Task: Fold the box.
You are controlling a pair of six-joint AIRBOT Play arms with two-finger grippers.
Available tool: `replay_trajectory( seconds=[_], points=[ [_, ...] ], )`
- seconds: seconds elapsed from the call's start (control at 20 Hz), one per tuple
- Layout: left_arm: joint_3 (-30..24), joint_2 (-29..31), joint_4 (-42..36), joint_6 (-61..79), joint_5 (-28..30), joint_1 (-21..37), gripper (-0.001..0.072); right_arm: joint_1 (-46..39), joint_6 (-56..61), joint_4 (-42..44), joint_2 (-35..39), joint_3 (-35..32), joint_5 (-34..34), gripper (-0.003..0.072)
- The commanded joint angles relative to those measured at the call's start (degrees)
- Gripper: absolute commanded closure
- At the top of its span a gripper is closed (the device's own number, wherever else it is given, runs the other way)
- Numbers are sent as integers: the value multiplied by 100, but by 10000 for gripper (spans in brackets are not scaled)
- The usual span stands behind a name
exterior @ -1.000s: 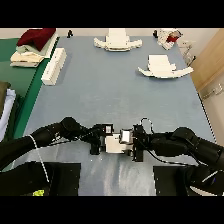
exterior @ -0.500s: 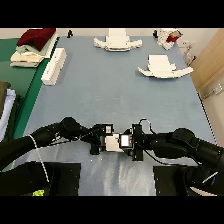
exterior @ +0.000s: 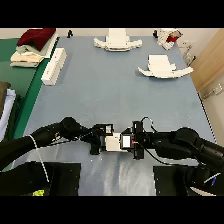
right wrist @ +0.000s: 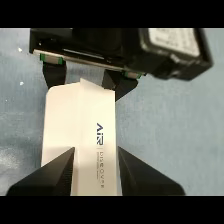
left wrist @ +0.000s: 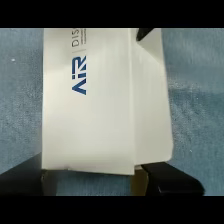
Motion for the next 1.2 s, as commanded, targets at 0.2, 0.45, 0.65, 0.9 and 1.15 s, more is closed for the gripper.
replay_trajectory(
  seconds=[0.2, 0.45, 0.65, 0.9, 1.15],
  points=[
    [-2, -2, 4, 13, 0, 0, 263, 7, 2, -131, 37, 68, 57, 230],
    [-2, -2, 7, 13, 0, 0, 264, 142, 4, 363, 321, 52, -166, 165],
    [-2, -2, 4, 13, 0, 0, 263, 155, 2, 363, -184, 20, -52, 105],
    [-2, -2, 4, 13, 0, 0, 264, 179, 0, 439, -529, 20, 44, 105],
    [-2, -2, 7, 13, 0, 0, 263, 223, 0, 205, -570, 20, 50, 190]
  ],
)
